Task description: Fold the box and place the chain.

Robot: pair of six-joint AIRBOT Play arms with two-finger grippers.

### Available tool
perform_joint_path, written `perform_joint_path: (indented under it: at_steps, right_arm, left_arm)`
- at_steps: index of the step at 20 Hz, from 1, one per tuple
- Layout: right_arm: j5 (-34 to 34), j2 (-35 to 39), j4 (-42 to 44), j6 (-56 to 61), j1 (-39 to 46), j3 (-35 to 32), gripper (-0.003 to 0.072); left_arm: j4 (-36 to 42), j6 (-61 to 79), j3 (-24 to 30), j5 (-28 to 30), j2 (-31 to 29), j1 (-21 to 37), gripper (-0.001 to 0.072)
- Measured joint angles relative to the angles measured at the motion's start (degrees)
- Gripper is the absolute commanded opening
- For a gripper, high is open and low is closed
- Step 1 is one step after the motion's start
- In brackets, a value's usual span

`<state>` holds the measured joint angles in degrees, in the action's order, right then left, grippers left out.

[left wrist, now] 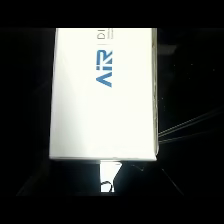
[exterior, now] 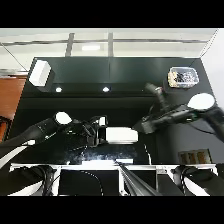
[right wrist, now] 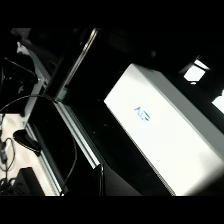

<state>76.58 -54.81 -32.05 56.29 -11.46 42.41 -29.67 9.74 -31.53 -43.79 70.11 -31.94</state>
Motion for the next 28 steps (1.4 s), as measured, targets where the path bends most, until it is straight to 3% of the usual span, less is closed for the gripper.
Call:
perform_joint_path:
  at_steps: [5, 8, 10, 17, 22, 28]
  right_arm:
    - [4.0, 9.8, -7.0, 2.3, 15.7, 1.3, 0.0018]
    - [2.7, 11.9, -9.4, 2.5, 20.3, 1.4, 0.0018]
    - [0.4, 12.5, -10.3, 2.7, 21.7, 1.0, 0.0018]
    - [-3.1, 13.1, -11.4, 2.9, 23.1, -1.5, 0.0018]
    - [-3.7, 13.2, -11.5, 2.9, 23.2, -2.0, 0.0018]
    - [-4.0, 13.2, -11.5, 2.9, 23.2, -2.1, 0.0018]
  left_arm:
    - [-12.2, -13.1, -0.3, -2.2, -8.2, -0.1, 0.0711]
    - [-15.1, -18.5, -2.3, -5.6, -11.9, -1.7, 0.071]
    - [-15.2, -21.5, -4.0, -4.8, -12.2, -4.0, 0.071]
    - [-10.6, -26.9, -12.3, 2.7, -1.1, -9.3, 0.071]
    - [-8.8, -29.9, -18.0, 1.5, 5.9, -10.3, 0.071]
    - [-9.2, -30.7, -20.0, -2.0, 9.7, -12.7, 0.071]
